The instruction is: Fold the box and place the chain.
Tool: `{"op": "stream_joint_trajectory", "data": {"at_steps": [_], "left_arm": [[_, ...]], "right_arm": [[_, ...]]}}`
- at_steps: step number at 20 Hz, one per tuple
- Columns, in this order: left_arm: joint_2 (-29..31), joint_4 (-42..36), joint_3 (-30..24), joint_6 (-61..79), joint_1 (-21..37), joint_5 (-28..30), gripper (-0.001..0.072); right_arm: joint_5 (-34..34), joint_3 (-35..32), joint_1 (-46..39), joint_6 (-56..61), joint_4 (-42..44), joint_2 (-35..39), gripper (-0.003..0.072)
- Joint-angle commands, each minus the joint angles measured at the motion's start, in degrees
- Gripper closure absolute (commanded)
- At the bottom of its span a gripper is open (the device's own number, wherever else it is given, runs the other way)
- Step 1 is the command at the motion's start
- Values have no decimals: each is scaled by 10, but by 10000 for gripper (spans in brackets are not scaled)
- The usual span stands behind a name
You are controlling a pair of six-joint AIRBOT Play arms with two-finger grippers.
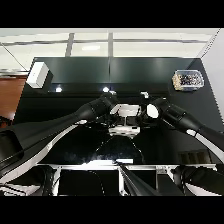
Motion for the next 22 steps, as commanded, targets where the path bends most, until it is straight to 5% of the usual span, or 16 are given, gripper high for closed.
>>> {"op": "stream_joint_trajectory", "data": {"at_steps": [1, 6, 8, 15, 16, 17, 22], "left_arm": [[0, 1, 0, 1, 0, 0, 682], [0, 1, 0, 1, 0, 0, 682], [0, 1, 0, 1, 0, 0, 682], [0, 1, 0, 1, 0, 0, 683], [0, 1, 0, 1, 0, -1, 682], [0, 1, 0, 1, 0, -2, 683], [0, 2, 0, 1, 0, 2, 682]], "right_arm": [[1, 1, 8, 52, -20, -9, 371], [18, 1, 9, 52, -21, -20, 371], [18, 1, 9, 51, -20, -20, 486], [9, 1, 10, 52, -19, -38, 488], [12, 1, 10, 52, -20, -40, 632], [11, 1, 10, 52, -20, -40, 676], [20, 2, 9, 57, -20, -40, 675]]}}
